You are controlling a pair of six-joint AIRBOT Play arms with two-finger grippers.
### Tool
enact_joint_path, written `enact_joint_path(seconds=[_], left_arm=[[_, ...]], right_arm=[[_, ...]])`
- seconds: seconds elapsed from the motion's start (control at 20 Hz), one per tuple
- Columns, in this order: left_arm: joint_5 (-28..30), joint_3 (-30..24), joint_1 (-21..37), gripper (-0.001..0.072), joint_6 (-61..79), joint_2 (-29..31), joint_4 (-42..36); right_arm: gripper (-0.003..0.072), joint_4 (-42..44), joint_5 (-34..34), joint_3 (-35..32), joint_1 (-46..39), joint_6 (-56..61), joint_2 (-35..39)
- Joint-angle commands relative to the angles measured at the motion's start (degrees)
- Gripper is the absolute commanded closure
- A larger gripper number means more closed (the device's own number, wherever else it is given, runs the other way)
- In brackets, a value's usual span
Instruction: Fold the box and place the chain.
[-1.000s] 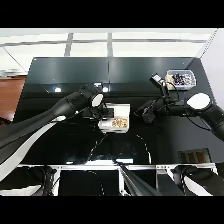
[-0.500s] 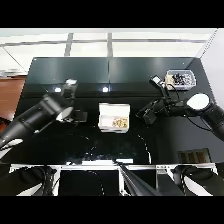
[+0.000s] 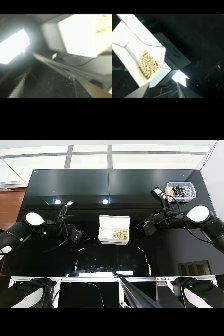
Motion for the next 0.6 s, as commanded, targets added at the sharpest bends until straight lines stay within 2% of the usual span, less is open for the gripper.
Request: enact_joint_path(seconds=[0.0, 0.1, 0.25, 0.55], left_arm=[[0.6, -0.7, -0.7, -0.0007, 38.2, -0.6, -8.0], [2.3, -0.7, -3.3, -0.0007, 49.1, -0.6, -7.6], [7.9, -0.5, -7.4, -0.0006, 52.3, -1.4, -6.8], [7.5, 3.6, -9.4, -0.0006, 52.3, -10.8, -11.8]], right_arm=[[0.0283, 0.0, 0.0, 0.0, 0.0, 1.0, 0.0], [0.0283, 0.0, 0.0, 0.0, 0.0, 1.4, 0.0], [0.0283, 0.0, -0.1, 0.0, 0.1, 2.0, 0.0], [0.0282, 0.2, 0.0, 0.0, 0.2, 2.0, 0.0]])
